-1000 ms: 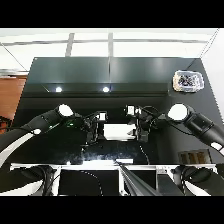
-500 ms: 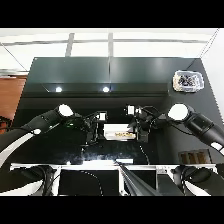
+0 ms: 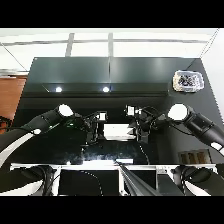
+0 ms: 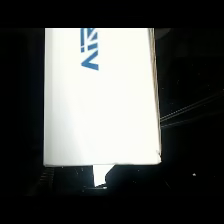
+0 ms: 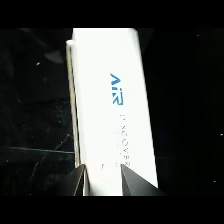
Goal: Fold the box and place the chain.
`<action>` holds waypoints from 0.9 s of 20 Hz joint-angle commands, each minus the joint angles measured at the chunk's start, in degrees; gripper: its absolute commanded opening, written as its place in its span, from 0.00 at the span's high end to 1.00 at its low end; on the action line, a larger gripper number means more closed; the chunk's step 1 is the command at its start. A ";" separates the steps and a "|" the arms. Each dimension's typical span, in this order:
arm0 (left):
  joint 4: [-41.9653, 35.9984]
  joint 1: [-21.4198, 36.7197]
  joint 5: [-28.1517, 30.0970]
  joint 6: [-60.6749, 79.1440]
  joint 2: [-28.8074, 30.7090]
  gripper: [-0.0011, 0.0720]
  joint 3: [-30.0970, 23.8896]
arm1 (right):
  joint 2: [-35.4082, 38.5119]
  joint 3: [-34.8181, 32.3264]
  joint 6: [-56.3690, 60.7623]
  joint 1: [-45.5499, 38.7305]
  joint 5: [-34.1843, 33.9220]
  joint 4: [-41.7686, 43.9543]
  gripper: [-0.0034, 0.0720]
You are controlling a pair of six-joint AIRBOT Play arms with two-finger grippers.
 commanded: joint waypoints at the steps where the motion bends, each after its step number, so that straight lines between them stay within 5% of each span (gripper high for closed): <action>1: 0.00 -0.02 0.02 0.02 0.00 0.45 0.02 | 0.00 0.02 0.46 0.07 -0.42 0.15 0.58; 18: 0.02 -0.02 0.02 0.02 0.00 0.45 0.02 | -0.83 -1.40 1.05 0.42 0.46 -0.13 0.58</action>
